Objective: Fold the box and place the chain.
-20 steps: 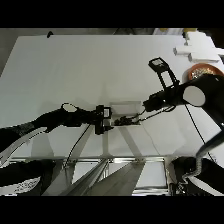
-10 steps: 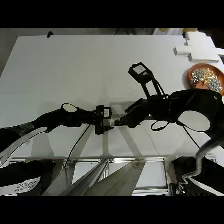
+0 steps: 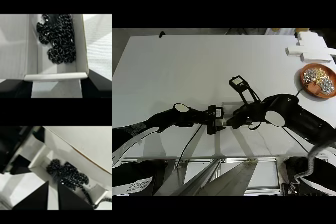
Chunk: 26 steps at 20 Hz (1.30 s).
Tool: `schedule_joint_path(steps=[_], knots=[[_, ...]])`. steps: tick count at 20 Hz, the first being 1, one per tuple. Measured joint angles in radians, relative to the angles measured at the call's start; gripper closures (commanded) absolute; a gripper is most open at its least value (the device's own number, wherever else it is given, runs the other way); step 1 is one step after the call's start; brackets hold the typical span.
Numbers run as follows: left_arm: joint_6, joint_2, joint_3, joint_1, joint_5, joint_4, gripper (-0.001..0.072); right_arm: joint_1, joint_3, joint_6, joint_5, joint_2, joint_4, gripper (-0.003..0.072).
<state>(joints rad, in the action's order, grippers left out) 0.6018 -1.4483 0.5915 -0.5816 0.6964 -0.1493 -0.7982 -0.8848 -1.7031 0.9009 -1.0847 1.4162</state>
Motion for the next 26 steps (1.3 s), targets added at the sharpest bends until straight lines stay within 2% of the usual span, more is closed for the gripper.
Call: schedule_joint_path(steps=[2, 3, 4, 5, 6, 11, 16, 17, 18, 19, 26], knots=[[0.000, 0.000, 0.000, 0.000, 0.000, 0.000, 0.0501, 0.006, -0.008, 0.000, 0.015, -0.016, 0.009, 0.0387], [0.000, 0.000, 0.000, 0.000, 0.000, 0.000, 0.0501, 0.014, -0.021, 0.000, 0.036, -0.019, 0.014, 0.0394], [0.000, 0.000, 0.000, 0.000, 0.000, 0.000, 0.0501, 0.027, -0.038, 0.000, 0.068, -0.019, 0.021, 0.0459], [0.000, 0.000, 0.000, 0.000, 0.000, 0.000, 0.0501, 0.046, -0.058, 0.001, 0.101, -0.016, 0.031, 0.0604], [0.000, 0.000, 0.000, 0.000, 0.000, 0.000, 0.0501, 0.069, -0.078, 0.001, 0.138, -0.007, 0.046, 0.0670], [0.000, 0.000, 0.000, 0.000, 0.000, 0.000, 0.0501, 0.214, -0.115, -0.034, 0.282, 0.040, 0.146, 0.0671], [0.000, 0.000, 0.000, 0.000, 0.000, 0.000, 0.0501, 0.354, -0.027, -0.125, 0.318, 0.044, 0.230, 0.0669], [0.000, 0.000, 0.000, 0.000, 0.000, 0.000, 0.0501, 0.373, 0.000, -0.133, 0.303, 0.040, 0.238, 0.0626], [0.000, 0.000, 0.000, 0.000, 0.000, 0.000, 0.0501, 0.392, 0.029, -0.143, 0.286, 0.034, 0.244, 0.0498], [0.000, 0.000, 0.000, 0.000, 0.000, 0.000, 0.0501, 0.409, 0.055, -0.159, 0.270, 0.024, 0.249, 0.0427], [0.000, 0.000, 0.000, 0.000, 0.000, 0.000, 0.0501, 0.502, 0.120, -0.265, 0.163, -0.025, 0.262, 0.0427]])
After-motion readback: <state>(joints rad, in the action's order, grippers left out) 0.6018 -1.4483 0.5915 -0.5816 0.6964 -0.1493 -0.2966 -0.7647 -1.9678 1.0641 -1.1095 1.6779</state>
